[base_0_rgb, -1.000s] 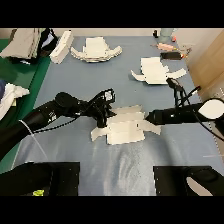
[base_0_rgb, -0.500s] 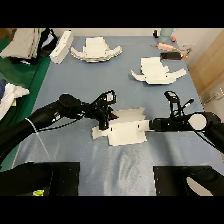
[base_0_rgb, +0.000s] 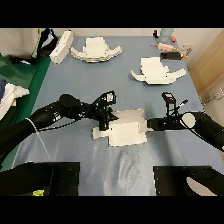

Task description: Fold the box.

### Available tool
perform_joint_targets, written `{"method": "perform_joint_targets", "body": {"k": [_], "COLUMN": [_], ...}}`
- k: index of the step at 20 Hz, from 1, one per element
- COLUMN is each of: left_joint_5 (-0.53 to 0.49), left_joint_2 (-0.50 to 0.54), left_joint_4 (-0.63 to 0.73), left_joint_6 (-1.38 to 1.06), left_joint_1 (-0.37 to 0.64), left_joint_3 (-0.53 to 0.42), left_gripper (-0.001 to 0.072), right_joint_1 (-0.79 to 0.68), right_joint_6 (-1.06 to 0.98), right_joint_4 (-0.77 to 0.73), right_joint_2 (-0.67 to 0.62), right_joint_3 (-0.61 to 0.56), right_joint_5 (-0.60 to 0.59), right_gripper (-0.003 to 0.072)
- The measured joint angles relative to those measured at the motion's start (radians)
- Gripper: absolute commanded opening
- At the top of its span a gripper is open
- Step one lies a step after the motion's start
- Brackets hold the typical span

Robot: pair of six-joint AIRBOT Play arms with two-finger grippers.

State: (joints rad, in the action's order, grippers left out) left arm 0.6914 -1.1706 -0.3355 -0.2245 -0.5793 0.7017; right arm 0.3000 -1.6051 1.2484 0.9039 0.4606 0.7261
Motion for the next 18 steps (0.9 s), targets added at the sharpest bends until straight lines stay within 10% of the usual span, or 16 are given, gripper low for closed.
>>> {"method": "perform_joint_targets", "body": {"k": [18], "left_joint_5": [0.032], "left_joint_2": [-0.026], "left_joint_4": [0.121], "left_joint_6": [-0.192], "left_joint_1": [-0.001], "left_joint_3": [-0.022], "left_gripper": [0.0009], "right_joint_1": [0.000], "right_joint_6": [-0.023], "right_joint_4": [0.010], "right_joint_2": [-0.059], "right_joint_3": [0.095], "right_joint_5": [-0.022], "right_gripper": [0.0001]}}
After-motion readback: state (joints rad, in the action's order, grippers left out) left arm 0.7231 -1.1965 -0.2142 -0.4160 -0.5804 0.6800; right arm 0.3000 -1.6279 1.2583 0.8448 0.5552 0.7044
